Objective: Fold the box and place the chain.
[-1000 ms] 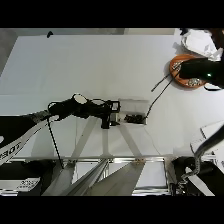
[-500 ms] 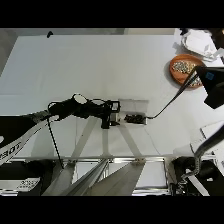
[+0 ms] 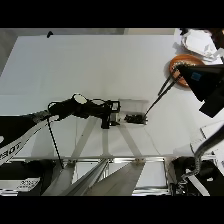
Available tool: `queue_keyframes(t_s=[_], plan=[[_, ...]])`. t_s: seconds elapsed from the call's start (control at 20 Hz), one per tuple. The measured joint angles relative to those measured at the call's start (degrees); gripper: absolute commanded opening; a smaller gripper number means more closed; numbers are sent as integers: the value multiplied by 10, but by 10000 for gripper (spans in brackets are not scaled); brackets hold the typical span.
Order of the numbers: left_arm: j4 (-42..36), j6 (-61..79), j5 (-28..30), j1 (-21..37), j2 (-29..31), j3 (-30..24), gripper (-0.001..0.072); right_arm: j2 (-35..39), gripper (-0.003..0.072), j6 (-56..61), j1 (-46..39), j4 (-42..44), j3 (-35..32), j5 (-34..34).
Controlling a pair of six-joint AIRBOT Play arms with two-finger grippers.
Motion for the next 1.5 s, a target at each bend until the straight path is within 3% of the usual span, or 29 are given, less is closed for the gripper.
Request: queue_keyframes(t_s=[0.25, 0.55, 0.8, 1.05, 1.5], plan=[[0, 0, 0, 0, 0, 0, 66, -7, 19, -45, 0, 87, 0, -73], [0, 0, 0, 0, 0, 0, 66, -48, 19, -71, 24, 147, 0, -70], [0, 0, 0, 0, 0, 0, 66, -91, 19, -58, 48, 75, 0, -32], [0, 0, 0, 0, 0, 0, 66, -133, 18, -22, 54, -32, -12, 56], [0, 0, 0, 0, 0, 0, 66, -194, 18, -31, 54, -70, -139, 92]])
